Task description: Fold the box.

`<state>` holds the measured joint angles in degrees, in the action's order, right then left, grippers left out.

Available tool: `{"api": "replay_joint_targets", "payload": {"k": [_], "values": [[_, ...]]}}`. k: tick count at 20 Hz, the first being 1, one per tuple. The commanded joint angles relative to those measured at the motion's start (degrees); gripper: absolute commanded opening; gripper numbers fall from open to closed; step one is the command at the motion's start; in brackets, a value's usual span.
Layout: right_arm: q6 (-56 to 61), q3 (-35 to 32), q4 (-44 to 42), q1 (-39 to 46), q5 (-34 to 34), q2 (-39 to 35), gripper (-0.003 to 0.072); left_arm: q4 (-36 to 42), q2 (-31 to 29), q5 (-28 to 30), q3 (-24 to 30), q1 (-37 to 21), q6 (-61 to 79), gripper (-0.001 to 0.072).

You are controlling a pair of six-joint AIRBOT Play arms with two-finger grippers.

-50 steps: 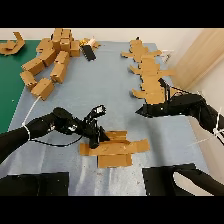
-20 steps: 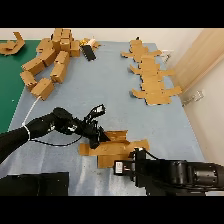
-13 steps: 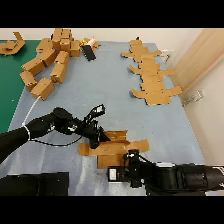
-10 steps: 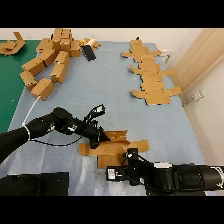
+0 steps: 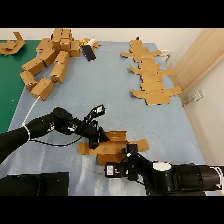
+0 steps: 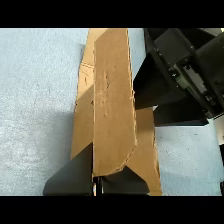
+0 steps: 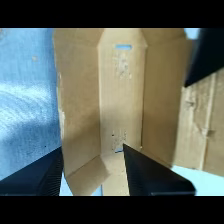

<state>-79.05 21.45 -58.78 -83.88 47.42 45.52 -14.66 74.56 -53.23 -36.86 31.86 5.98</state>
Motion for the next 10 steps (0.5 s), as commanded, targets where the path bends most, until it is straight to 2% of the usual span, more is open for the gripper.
{"api": "replay_joint_targets", "payload": {"k": [1,5,10], "values": [[3.93,0.13,2.29,-0.04,1.31,-2.71,0.0539,0.09,-0.02,0.15,0.02,-0.04,0.02,0.0010],[10.03,0.13,6.56,-0.02,6.80,-5.27,0.0539,0.07,-0.02,0.13,0.02,-0.04,0.02,0.0010],[16.72,0.13,7.78,-0.02,6.10,-5.11,0.0540,0.07,-0.02,0.13,0.02,-0.04,0.02,0.0010]]}}
